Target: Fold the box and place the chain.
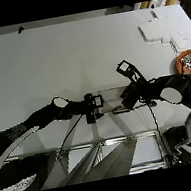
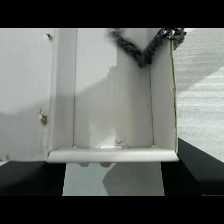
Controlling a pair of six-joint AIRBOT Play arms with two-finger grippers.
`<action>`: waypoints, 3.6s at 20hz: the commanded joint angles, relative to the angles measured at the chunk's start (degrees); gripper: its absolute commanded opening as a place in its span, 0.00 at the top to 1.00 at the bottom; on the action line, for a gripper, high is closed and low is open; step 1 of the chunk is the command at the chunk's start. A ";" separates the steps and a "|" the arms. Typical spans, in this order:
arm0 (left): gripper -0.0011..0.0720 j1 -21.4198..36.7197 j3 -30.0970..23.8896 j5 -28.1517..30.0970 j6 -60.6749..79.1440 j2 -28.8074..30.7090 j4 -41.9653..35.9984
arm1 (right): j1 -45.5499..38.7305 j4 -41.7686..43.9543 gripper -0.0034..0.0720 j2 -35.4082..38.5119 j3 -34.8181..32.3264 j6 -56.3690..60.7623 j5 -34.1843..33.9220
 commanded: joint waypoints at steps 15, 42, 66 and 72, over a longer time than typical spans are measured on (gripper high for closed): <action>0.71 0.00 0.00 0.00 0.00 0.02 0.00 | -16.37 0.26 0.76 -5.77 -4.11 -70.29 16.17; 0.71 0.00 0.00 0.00 0.00 0.02 0.00 | -16.37 -0.87 0.93 0.55 -7.39 -57.83 9.64; 0.71 0.00 0.00 0.00 0.00 0.02 0.00 | -2.60 39.87 0.93 2.69 -7.43 -43.93 -8.81; 0.71 0.00 0.00 -0.02 0.00 0.02 0.00 | -3.17 31.21 0.58 -1.03 -6.27 -39.80 -4.26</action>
